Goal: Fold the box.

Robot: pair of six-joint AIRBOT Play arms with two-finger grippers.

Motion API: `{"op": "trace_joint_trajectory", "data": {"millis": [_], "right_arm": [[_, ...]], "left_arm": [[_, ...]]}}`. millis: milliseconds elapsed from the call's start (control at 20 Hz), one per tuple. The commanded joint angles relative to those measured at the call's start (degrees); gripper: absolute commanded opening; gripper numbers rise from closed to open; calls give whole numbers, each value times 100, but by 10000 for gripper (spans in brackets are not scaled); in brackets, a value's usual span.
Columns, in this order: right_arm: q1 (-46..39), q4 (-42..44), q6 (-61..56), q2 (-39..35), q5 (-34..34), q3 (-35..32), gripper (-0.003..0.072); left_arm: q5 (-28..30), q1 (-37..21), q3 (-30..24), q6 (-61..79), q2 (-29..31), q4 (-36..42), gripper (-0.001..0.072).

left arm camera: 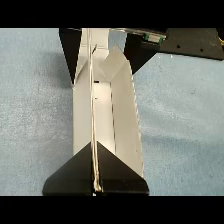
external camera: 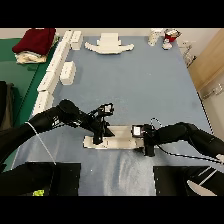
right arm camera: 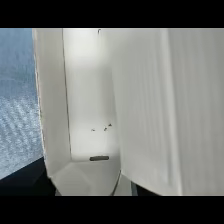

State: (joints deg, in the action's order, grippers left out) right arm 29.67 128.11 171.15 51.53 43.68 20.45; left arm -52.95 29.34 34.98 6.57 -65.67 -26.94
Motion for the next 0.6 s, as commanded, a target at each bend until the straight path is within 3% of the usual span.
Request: {"op": "trace_joint_trajectory", "data": {"millis": [0, 250, 300, 350, 550], "right_arm": [[-4, 28, -33, -33, -20, -7, 658], [-2, 28, -31, 157, -118, -57, 648], [-4, 28, -28, 186, -122, -59, 617], [-2, 22, -28, 205, -118, -59, 476], [-4, 22, -28, 205, -116, -59, 467]], "left_arm": [[0, -4, 2, 2, -2, 0, 14], [0, -4, 2, 2, -2, -2, 14], [0, -4, 2, 2, -2, -2, 14], [0, -4, 2, 2, -2, 0, 14], [0, -4, 2, 2, -2, -2, 14]]}}
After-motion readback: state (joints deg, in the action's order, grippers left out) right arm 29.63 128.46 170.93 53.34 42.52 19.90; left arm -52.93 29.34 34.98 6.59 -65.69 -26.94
